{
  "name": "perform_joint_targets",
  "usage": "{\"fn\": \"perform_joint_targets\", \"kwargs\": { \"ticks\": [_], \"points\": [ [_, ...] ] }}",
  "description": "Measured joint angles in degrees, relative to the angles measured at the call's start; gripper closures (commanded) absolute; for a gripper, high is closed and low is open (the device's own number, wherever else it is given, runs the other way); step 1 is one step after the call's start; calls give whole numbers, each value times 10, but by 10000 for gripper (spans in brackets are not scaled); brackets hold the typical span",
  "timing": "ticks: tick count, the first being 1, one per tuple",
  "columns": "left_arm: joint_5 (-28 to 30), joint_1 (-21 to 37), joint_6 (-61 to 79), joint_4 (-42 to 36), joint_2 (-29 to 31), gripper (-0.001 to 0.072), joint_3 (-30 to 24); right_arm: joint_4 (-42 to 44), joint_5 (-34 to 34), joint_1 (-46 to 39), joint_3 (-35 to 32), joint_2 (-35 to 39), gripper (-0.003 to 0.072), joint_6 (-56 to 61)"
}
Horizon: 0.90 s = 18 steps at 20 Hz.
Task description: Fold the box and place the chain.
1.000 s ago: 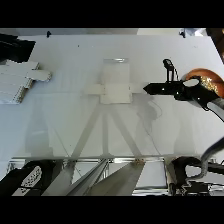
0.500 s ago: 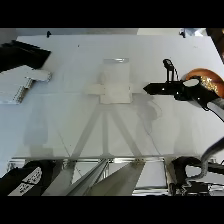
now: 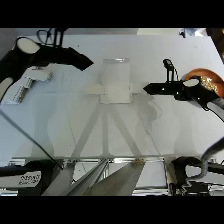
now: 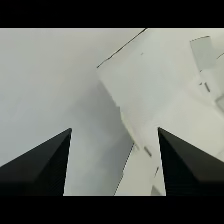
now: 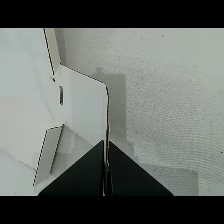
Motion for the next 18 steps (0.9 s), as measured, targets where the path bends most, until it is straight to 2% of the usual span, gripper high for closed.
{"fn": "perform_joint_targets", "kwargs": {
  "ticks": [4,7,11,18],
  "points": [
    [-58,-7,-49,0,-108,104,101,0,0,0,0,0,672,0],
    [-70,-12,-75,0,-159,104,142,0,0,0,0,0,672,0],
    [-61,-26,-88,2,-199,105,162,0,0,0,0,0,672,0],
    [-12,-57,-95,2,-234,109,168,0,0,0,0,0,672,0]
  ]
}}
